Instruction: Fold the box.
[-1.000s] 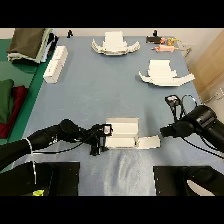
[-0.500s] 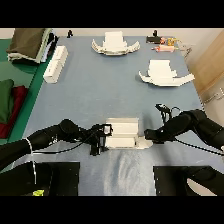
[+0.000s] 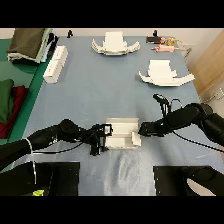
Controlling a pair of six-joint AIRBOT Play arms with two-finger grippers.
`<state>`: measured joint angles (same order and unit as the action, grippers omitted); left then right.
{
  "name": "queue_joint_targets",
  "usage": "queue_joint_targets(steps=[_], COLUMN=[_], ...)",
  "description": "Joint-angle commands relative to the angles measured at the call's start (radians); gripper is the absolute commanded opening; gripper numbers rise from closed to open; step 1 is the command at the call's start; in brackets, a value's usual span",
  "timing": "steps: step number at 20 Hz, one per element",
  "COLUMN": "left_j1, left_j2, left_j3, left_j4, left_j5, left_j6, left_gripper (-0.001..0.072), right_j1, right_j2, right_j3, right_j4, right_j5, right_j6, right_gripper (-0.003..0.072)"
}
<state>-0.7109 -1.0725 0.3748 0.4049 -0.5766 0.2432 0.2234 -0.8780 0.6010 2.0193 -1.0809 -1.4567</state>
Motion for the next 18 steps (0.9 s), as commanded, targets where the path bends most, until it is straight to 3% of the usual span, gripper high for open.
queue_joint_targets(steps=[1,5,10,14,18], left_j1=[0.0,0.0,0.0,0.0,0.0], left_j2=[0.0,0.0,0.0,0.0,0.0], left_j3=[0.0,0.0,0.0,0.0,0.0], left_j4=[0.0,0.0,0.0,0.0,0.0], left_j5=[0.0,0.0,0.0,0.0,0.0], left_j6=[0.0,0.0,0.0,0.0,0.0], left_gripper=[0.0522,0.0523,0.0522,0.0522,0.0522], right_j1=[0.029,0.14,0.266,0.368,0.5], right_j2=[-0.01,-0.074,-0.136,-0.196,-0.258], right_j3=[0.01,0.011,0.02,0.076,0.175], right_j4=[0.009,0.0,-0.064,-0.241,-0.487], right_j5=[-0.012,0.001,0.107,0.072,-0.04], right_j6=[-0.011,-0.011,0.09,0.302,0.617], right_gripper=[0.0493,0.0492,0.0461,0.0433,0.0433])
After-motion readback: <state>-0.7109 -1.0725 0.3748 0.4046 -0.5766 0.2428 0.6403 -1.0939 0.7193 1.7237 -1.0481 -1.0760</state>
